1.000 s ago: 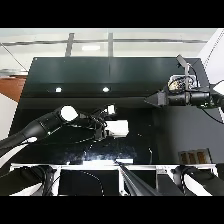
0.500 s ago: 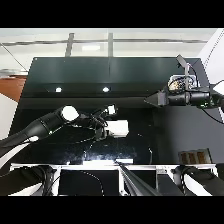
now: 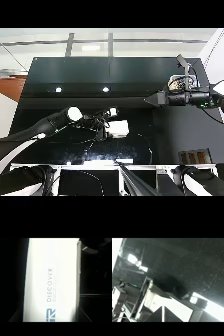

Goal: Fold the box and place the chain.

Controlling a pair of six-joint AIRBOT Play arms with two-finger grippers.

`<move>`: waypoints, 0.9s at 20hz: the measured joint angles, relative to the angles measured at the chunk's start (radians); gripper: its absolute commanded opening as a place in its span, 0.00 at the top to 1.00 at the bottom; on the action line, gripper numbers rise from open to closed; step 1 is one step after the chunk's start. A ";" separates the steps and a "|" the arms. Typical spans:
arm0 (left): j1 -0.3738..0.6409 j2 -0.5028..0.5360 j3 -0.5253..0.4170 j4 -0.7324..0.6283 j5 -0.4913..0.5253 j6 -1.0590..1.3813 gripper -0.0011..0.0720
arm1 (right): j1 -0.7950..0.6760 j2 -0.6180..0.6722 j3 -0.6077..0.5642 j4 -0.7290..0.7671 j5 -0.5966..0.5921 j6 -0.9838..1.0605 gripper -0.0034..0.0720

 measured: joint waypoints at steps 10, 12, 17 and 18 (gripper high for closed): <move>0.157 -0.011 0.095 0.093 -0.020 -0.185 0.44 | 0.000 0.000 0.000 0.000 -0.011 0.000 0.90; 0.267 -0.012 0.154 0.148 -0.018 -0.262 0.44 | 0.000 0.000 0.000 0.000 -0.011 0.000 0.90; 0.604 -0.077 0.381 0.280 -0.038 -0.466 0.44 | 0.000 0.000 0.000 0.001 -0.011 0.000 0.90; 0.665 -0.108 0.436 0.307 -0.048 -0.505 0.44 | 0.000 0.000 0.000 0.001 -0.011 0.000 0.90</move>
